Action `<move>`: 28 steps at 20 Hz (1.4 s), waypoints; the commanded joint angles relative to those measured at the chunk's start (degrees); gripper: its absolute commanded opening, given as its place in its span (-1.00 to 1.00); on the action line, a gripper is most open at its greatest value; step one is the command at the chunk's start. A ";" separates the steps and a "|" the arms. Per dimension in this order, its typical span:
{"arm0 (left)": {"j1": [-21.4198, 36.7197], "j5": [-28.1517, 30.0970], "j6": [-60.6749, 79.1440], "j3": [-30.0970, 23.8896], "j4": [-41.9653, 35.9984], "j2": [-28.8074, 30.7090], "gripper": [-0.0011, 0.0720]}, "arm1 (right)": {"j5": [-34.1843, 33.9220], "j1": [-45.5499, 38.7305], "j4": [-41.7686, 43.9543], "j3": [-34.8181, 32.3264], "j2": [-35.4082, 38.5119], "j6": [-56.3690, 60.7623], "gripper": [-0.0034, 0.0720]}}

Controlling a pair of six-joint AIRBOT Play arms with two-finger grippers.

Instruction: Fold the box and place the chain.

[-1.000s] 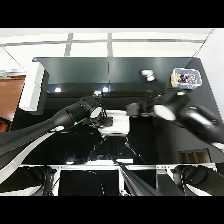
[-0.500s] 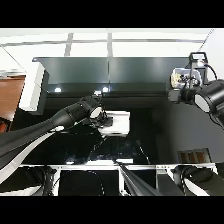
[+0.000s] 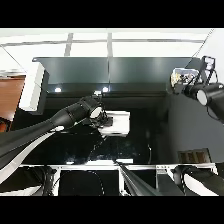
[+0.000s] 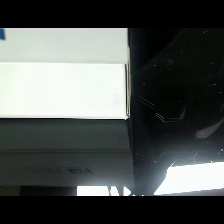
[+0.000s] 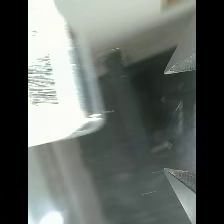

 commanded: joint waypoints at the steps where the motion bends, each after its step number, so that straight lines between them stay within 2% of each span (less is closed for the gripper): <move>1: 0.02 -0.07 0.00 -0.02 0.00 -0.02 -0.90 | -2.93 -5.62 5.95 11.78 -9.84 0.13 1.00; 3: 0.02 -0.07 0.00 -0.02 0.00 -0.02 -0.90 | 1.64 -7.87 7.89 20.85 -16.15 0.11 1.00; 6: 0.02 -0.04 0.00 -0.02 0.00 -0.02 -0.90 | 13.29 -10.75 8.22 34.21 -26.32 -0.81 1.00; 9: 0.02 -0.04 0.00 -0.02 0.02 -0.02 -0.90 | 21.55 -13.25 8.70 43.47 -34.99 -1.46 1.00; 11: 0.02 -0.02 0.00 -0.02 0.02 -0.02 -0.90 | 24.06 -14.49 9.18 47.47 -39.19 -1.46 1.00; 16: 0.02 -0.04 0.00 -0.02 0.00 -0.04 -0.90 | 23.06 -17.14 9.97 51.45 -44.04 -1.11 1.00; 26: 0.02 -0.07 0.00 -0.02 0.00 -0.02 -0.90 | 19.06 -18.91 14.91 51.47 -47.63 -0.37 1.00; 27: 0.02 -0.07 0.00 -0.02 0.00 -0.02 -0.90 | 19.04 -18.91 14.93 51.47 -47.76 -0.37 0.94; 28: 0.02 -0.07 0.00 -0.02 0.00 -0.02 -0.90 | 19.02 -18.91 14.88 51.47 -47.74 -0.35 0.47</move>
